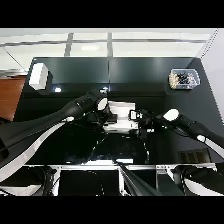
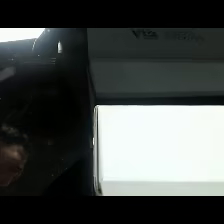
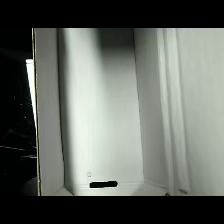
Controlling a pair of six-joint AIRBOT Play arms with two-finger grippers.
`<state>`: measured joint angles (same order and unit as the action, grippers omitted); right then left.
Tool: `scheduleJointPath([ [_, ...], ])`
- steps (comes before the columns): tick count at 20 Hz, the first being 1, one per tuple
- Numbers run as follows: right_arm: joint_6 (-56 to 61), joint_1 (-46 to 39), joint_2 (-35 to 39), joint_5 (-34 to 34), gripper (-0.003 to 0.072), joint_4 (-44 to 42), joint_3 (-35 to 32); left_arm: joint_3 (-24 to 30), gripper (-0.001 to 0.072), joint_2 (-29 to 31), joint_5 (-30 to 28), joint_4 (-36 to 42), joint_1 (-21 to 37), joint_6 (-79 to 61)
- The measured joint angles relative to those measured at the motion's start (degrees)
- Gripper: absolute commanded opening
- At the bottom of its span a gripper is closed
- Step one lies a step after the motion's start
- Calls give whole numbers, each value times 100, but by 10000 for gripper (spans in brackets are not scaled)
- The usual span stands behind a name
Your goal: Fold the box and place the chain.
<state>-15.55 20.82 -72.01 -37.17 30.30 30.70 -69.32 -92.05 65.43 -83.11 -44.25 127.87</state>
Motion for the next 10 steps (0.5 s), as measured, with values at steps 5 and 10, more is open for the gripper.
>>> scheduleJointPath([
  [5,396,0,348,-136,697,365,-4,-2,26,0,-92,-20,0,9],
  [10,715,-24,955,-501,649,1349,-4,-2,26,0,-31,-42,13,2],
])
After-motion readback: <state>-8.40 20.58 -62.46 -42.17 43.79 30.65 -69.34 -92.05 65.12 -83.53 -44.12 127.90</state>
